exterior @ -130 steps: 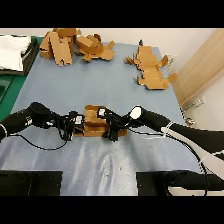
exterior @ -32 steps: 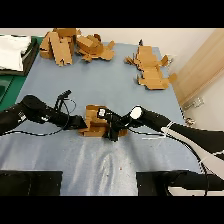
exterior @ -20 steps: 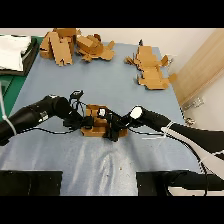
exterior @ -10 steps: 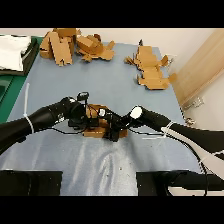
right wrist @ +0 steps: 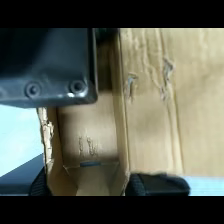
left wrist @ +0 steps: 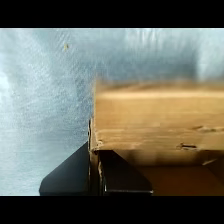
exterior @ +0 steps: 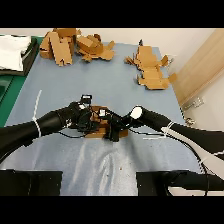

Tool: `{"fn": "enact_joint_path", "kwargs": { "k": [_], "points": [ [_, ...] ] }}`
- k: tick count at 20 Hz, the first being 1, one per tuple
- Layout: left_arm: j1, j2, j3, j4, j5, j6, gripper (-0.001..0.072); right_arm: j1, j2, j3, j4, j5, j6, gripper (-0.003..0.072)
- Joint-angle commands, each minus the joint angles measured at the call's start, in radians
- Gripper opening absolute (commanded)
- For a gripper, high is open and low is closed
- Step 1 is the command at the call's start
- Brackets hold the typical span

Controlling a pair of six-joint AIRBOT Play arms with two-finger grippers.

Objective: Fold the box.

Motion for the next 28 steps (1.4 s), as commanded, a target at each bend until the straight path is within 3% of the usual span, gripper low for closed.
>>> {"fn": "enact_joint_path", "kwargs": {
  "k": [1, 6, 7, 8, 9, 14, 19, 23, 28],
  "points": [
    [-0.023, -0.001, 0.002, 0.039, -0.004, -0.005, 0.0014, 0.001, -0.001, 0.0, 0.003, -0.005, 0.001, 0.0508],
    [-0.028, 0.0, 0.003, 0.024, 0.01, 0.001, 0.0016, 0.001, -0.001, 0.0, 0.003, -0.005, 0.001, 0.0508],
    [-0.028, 0.0, 0.01, 0.023, -0.001, 0.005, 0.0046, 0.001, -0.001, 0.0, 0.003, -0.005, 0.001, 0.0508],
    [-0.028, 0.002, 0.02, 0.024, -0.008, 0.004, 0.031, 0.001, -0.001, 0.0, 0.003, -0.005, 0.001, 0.0507],
    [-0.027, 0.005, 0.032, 0.023, -0.009, 0.003, 0.041, 0.001, -0.001, 0.0, 0.003, -0.005, 0.001, 0.0508],
    [-0.026, 0.039, 0.069, 0.034, -0.014, 0.003, 0.0408, 0.001, -0.001, 0.0, 0.003, -0.005, 0.001, 0.0507],
    [0.002, 0.052, 0.069, 0.053, -0.143, 0.004, 0.0408, 0.001, -0.001, 0.0, 0.003, -0.006, 0.001, 0.0508],
    [0.006, 0.106, 0.069, 0.061, -0.106, 0.005, 0.0409, 0.001, -0.001, 0.0, 0.003, -0.006, 0.001, 0.0508],
    [0.028, 0.201, 0.069, 0.076, -0.151, 0.092, 0.0409, 0.001, -0.001, 0.0, 0.002, -0.007, 0.0, 0.0508]
  ]
}}
